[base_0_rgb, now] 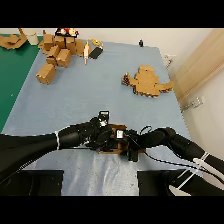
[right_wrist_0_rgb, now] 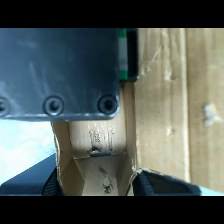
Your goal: Fold the box.
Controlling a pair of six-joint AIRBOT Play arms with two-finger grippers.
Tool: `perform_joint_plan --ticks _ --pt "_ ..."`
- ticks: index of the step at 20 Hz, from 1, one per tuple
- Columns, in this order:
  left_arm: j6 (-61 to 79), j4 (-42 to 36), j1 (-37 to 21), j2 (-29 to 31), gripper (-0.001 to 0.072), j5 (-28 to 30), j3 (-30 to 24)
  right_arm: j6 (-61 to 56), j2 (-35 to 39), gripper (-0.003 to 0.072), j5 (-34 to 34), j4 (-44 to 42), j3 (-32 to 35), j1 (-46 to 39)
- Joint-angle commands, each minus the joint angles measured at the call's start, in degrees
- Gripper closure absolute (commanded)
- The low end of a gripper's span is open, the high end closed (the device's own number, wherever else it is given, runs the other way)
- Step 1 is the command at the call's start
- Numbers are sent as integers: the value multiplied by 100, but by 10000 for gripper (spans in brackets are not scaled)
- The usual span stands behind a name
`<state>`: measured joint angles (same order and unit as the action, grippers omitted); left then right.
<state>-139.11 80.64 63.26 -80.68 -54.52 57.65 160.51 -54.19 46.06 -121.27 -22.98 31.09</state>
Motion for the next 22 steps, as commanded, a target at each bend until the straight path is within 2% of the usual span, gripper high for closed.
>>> perform_joint_plan --ticks 1,10,14,17,22 --pt "-4 11 -15 142 205 -15 15 -2 -2 242 -7 -2 2 2" --pt "-37 52 -146 769 206 -737 15 -2 -2 243 -7 -2 2 2" --pt "-33 44 -160 984 206 -713 15 -2 -2 243 -7 -2 2 2" --pt "-31 46 -205 997 245 -713 13 -2 -2 243 -4 -2 2 2" --pt "-26 37 -227 994 245 -699 13 -2 -2 243 -4 -2 2 2"
